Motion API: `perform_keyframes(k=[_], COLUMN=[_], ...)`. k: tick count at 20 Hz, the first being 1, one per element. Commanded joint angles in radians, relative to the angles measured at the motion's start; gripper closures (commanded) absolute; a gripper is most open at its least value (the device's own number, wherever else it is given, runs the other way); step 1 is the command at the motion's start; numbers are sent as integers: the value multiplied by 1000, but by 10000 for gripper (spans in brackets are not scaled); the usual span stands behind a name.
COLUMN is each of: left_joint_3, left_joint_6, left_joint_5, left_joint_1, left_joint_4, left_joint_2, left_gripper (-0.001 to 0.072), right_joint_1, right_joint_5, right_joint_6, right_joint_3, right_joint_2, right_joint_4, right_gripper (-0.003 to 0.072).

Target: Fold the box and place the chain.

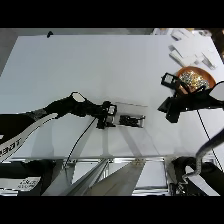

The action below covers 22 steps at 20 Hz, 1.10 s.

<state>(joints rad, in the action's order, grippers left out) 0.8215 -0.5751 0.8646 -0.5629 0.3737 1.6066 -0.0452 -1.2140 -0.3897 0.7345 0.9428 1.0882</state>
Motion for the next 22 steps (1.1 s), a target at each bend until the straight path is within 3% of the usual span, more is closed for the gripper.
perform_keyframes(k=[1, 2, 3, 4, 5, 8, 10, 15, 16, 18, 22], left_joint_3=[1, 1, 1, 1, 1, 1, 1, 1, 1, 1, 1], left_joint_6=[0, 0, 0, 0, 0, 0, 0, 0, 0, 0, 0], left_joint_5=[0, 0, 0, 0, 0, 0, 0, 0, 0, 0, 0], left_joint_1=[0, 0, 0, 0, 0, 0, 0, 0, 0, 0, 0], left_joint_4=[0, 0, 0, 0, 0, 0, 0, 0, 0, 0, 0], left_joint_2=[0, 0, 0, 0, 0, 0, 0, 0, 0, 0, 0], left_gripper=[638, 638, 638, 638, 638, 638, 638, 638, 638, 638, 638], right_joint_1=[-20, -47, -76, -103, -123, -155, -155, -155, -155, -155, -155], right_joint_5=[71, 110, 167, 225, 269, 292, 300, 304, 304, 278, 235], right_joint_6=[298, 329, 356, 375, 389, 445, 452, 451, 450, 439, 398], right_joint_3=[-98, -125, -151, -171, -181, -181, -181, -181, -181, -181, -181], right_joint_2=[56, 69, 77, 85, 95, 148, 174, 182, 182, 182, 179], right_joint_4=[56, 51, 34, 14, -1, -76, -131, -209, -227, -228, -225], right_gripper=[672, 637, 451, 322, 319, 332, 416, 420, 444, 560, 672])
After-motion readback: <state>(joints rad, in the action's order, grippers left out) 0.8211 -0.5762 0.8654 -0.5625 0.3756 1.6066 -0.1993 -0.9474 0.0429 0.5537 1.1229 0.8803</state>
